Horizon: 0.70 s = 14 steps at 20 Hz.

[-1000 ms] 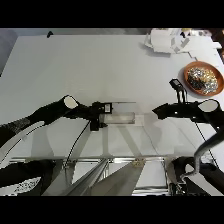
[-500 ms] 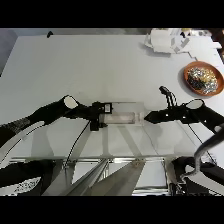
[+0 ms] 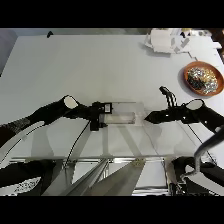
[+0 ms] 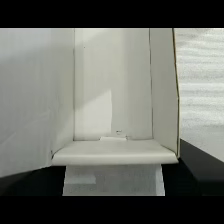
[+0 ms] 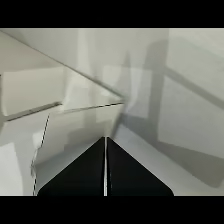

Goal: Fold the box and place the chain.

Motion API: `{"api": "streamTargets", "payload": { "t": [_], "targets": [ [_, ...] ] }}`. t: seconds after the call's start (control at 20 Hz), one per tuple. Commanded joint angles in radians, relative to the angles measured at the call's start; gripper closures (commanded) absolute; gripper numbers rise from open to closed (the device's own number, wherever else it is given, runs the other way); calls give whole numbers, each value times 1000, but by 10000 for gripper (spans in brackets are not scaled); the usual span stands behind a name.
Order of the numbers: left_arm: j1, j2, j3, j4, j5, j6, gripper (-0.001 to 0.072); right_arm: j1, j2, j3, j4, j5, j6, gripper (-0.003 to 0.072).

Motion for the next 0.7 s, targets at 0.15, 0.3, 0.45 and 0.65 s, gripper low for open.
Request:
{"api": "streamTargets", "payload": {
  "t": [0.15,0.3,0.45,0.65],
  "targets": [
    [0,0,0,0,0,0,499,1,-23,0,-50,-25,72,678],
    [0,0,0,0,0,0,499,1,-57,0,27,-21,26,677],
    [0,0,0,0,0,0,499,1,-59,0,62,-16,5,677],
    [0,0,0,0,0,0,499,1,-59,0,72,-16,-6,678]
  ]
}}
